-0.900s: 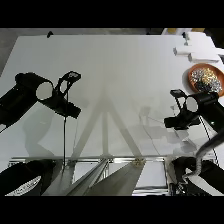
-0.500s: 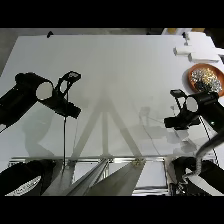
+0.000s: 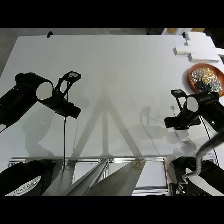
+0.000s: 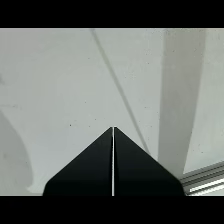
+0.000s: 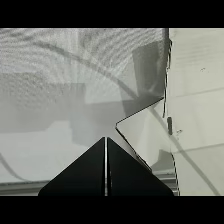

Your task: Fold the box and place the chain.

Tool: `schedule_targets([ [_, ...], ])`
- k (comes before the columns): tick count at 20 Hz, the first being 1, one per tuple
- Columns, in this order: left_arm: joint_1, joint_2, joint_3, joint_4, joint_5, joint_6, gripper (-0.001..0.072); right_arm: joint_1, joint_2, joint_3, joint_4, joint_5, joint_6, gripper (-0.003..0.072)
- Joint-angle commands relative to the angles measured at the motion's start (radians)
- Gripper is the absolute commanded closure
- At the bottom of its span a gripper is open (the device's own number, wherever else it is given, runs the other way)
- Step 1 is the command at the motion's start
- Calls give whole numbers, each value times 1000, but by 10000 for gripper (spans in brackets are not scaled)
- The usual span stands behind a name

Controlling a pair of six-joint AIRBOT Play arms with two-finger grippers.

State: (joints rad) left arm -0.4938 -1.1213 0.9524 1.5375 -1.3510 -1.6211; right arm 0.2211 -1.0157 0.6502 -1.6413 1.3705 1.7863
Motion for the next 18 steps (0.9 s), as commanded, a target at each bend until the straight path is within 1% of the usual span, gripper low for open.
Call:
schedule_targets([
  [1,0,1,0,0,0,0,699,-1,0,0,-12,-80,0,662],
  [3,0,1,0,0,0,0,699,-1,0,0,-12,-177,9,662],
  [4,0,1,0,0,0,0,699,-1,0,0,-8,-204,12,662],
  [6,0,1,0,0,0,0,699,-1,0,0,-9,-227,3,662],
  [7,0,1,0,0,0,0,699,-1,0,7,-24,-221,-52,662],
  [8,0,1,0,0,0,0,699,-1,0,31,-79,-156,-105,662],
  [10,0,1,0,0,0,0,699,-34,0,120,-281,21,-114,666],
  [11,0,1,0,0,0,0,699,-77,0,171,-356,78,-138,667],
  [12,0,1,0,0,0,0,699,-146,0,221,-399,111,-185,667],
  [14,0,1,0,0,0,0,699,-317,0,287,-425,98,-262,666],
  [15,0,1,0,0,0,0,699,-404,0,295,-428,75,-274,666],
  [16,0,1,0,0,0,0,699,-497,-4,295,-401,45,-273,645],
  [17,0,1,0,0,0,0,699,-576,-12,295,-364,21,-283,462],
  [18,0,1,0,0,0,0,699,-648,-29,295,-312,7,-323,153],
])
